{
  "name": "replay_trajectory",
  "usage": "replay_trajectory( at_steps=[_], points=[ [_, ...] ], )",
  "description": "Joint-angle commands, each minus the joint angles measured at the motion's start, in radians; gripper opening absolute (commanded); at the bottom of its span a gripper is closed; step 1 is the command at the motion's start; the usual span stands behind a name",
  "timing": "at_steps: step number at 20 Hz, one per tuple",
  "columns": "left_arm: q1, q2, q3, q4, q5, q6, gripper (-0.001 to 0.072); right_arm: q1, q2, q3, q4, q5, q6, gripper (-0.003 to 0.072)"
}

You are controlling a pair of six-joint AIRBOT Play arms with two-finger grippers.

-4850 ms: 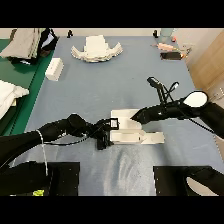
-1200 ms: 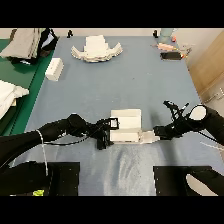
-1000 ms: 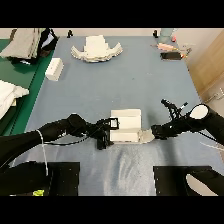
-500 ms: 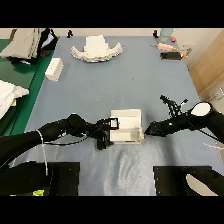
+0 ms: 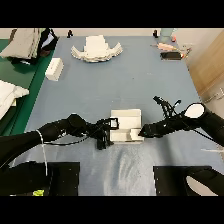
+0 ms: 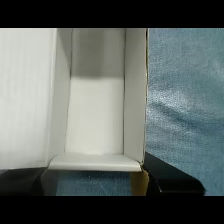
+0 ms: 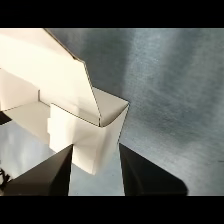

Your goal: Fold the box.

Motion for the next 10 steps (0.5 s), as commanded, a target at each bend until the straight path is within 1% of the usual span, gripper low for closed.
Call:
replay_trajectory(
  at_steps=[1,5,7,10],
  points=[
    [0.0,0.0,0.001,0.0,0.0,0.0,0.0509,0.115,-0.001,0.006,-0.139,-0.101,0.187,0.0454],
    [0.0,0.0,0.001,0.0,0.0,0.0,0.0509,0.282,-0.006,0.074,-0.39,-0.127,0.528,0.0453],
    [0.0,0.0,0.001,0.0,0.0,0.0,0.0509,0.355,-0.036,0.121,-0.485,-0.103,0.67,0.0453],
    [0.0,0.0,0.001,0.0,0.0,0.0,0.0509,0.455,-0.13,0.206,-0.594,-0.041,0.882,0.0448]
  ],
)
